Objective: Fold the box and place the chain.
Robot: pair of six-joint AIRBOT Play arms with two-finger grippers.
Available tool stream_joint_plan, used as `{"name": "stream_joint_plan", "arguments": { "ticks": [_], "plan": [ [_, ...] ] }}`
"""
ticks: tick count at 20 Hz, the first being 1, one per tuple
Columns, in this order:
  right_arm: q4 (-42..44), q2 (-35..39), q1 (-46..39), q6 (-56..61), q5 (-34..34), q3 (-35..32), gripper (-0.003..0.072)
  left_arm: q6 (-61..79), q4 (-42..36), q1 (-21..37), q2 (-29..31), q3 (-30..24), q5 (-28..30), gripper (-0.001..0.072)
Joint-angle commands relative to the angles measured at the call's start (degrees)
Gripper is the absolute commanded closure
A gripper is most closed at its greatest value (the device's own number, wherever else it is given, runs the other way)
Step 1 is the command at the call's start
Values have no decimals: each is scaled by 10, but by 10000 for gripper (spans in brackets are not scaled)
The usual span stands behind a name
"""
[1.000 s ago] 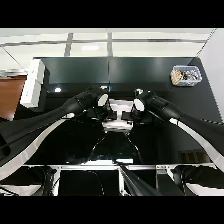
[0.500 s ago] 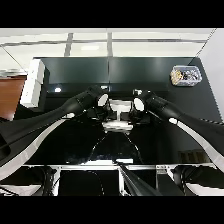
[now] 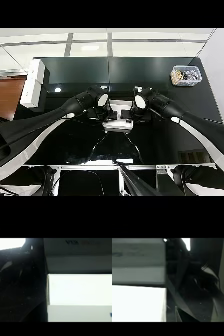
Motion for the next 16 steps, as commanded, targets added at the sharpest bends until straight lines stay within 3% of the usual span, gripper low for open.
{"name": "stream_joint_plan", "arguments": {
  "ticks": [1,4,8,10,11,12,16],
  "plan": [
    [-14,42,-1,-75,30,26,330,1,0,0,0,0,-1,680],
    [-92,130,-1,-103,66,37,330,1,0,0,0,0,-1,680],
    [-421,224,-9,-104,116,34,330,1,0,0,0,0,-1,680],
    [-512,225,-61,-104,87,27,329,1,0,0,0,0,-1,680],
    [-504,225,-104,-103,40,19,265,1,0,0,0,0,-1,680],
    [-484,224,-158,-95,-22,3,21,1,0,0,0,0,0,680],
    [-271,163,-378,-79,-206,-7,-4,1,0,1,0,0,0,680]
  ]
}}
